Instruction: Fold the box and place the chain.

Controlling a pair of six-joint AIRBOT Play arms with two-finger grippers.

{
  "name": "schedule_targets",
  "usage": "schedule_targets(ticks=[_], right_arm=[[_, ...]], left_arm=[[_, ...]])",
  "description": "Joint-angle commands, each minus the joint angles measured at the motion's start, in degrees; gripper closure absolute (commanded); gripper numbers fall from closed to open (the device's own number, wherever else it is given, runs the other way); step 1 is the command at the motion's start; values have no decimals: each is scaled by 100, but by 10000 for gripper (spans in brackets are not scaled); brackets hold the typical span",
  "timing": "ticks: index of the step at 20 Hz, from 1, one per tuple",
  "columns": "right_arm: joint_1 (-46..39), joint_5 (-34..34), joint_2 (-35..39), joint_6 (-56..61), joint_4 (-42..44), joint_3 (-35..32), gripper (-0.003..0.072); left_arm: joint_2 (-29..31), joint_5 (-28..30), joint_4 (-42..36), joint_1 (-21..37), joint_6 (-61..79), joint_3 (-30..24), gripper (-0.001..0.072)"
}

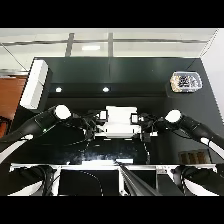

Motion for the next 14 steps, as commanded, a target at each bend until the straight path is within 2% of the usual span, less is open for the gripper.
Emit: schedule_targets(ticks=[1, 6, 10, 12, 13, 14], right_arm=[[0, 2, 4, -4, -2, 4, 197], [0, 0, 4, -4, -2, 4, 196], [0, 0, 4, -4, -2, 4, 196], [0, -2, 4, -7, -2, 4, 197], [0, -2, 4, -4, -2, 4, 197], [0, -2, 4, -4, -2, 4, 197]], left_arm=[[-15, 2, -83, -70, 15, -2, 448], [-85, 245, -168, -389, 17, -2, 448], [-208, 693, -1054, -452, 33, -2, 448], [-210, 761, -1075, -455, 33, 0, 453], [-210, 745, -1056, -455, 33, -2, 506], [-216, 737, -1043, -459, 33, -2, 514]])
